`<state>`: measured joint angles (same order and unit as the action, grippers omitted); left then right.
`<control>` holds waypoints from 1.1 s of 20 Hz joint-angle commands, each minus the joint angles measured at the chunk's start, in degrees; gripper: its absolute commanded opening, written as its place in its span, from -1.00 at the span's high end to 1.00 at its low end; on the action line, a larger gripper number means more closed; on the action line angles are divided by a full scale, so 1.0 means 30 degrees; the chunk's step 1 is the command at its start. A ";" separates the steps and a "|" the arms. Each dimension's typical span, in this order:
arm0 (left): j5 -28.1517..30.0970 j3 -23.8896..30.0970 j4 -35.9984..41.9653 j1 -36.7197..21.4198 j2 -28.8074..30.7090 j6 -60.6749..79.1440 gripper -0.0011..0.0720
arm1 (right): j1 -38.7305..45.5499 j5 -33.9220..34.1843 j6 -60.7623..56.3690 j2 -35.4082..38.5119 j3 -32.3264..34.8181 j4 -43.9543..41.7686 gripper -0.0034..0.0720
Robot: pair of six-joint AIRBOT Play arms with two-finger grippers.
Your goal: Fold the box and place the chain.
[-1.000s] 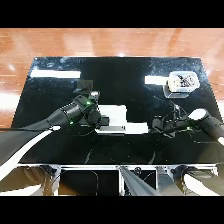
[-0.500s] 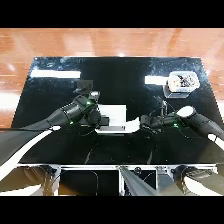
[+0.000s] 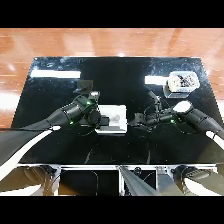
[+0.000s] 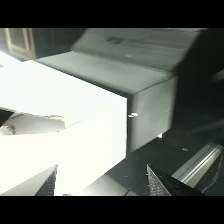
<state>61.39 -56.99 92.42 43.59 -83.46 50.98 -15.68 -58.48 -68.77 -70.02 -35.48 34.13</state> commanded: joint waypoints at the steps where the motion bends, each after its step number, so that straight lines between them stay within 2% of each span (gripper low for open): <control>1: 0.0029 0.0000 0.0007 -0.0007 -0.0007 0.0007 0.93 | -0.0947 0.0270 -0.0568 -0.0015 -0.0277 0.0022 -0.83; 6: 0.0044 0.0000 0.0007 -0.0007 -0.0007 0.0007 0.92 | -0.2914 0.2856 -0.2747 -0.0007 -0.0328 0.0663 -0.83; 8: 0.0131 0.0000 0.0000 -0.0007 -0.0007 0.0007 0.93 | -0.3883 0.3796 -0.5071 -0.0007 -0.0714 0.2565 -0.83; 10: 0.0189 0.0000 0.0000 -0.0007 -0.0007 0.0007 0.92 | -0.5071 0.4131 -0.8480 -0.0015 -0.1617 0.6244 -0.83; 12: 0.0182 0.0000 0.0000 0.0000 -0.0007 0.0007 0.92 | -0.6317 0.4065 -1.2349 -0.0015 -0.2769 1.0615 -0.83; 14: 0.0175 0.0000 -0.0007 0.0000 -0.0007 0.0007 0.92 | -0.7300 0.3555 -1.5271 -0.0066 -0.3789 1.3406 -0.83; 15: 0.0175 0.0000 0.0000 0.0000 -0.0007 0.0007 0.92 | -0.7694 0.3220 -1.6050 -0.0197 -0.4182 1.4134 -0.68; 16: 0.0175 0.0000 -0.0007 0.0000 -0.0007 0.0007 0.92 | -0.8065 0.2885 -1.6640 -0.0444 -0.4575 1.4535 -0.65; 19: 0.0175 0.0000 -0.0029 0.0000 -0.0007 0.0007 0.92 | -0.8888 0.2397 -1.7595 -0.1282 -0.5515 1.4841 -0.65; 22: 0.0182 0.0000 -0.0102 0.0000 -0.0007 0.0007 0.92 | -0.9653 0.1268 -1.9016 -0.2346 -0.6470 1.6553 -0.65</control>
<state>61.89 -57.01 92.42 43.59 -83.46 50.98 -42.30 -51.57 -120.05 -74.61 -52.18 77.76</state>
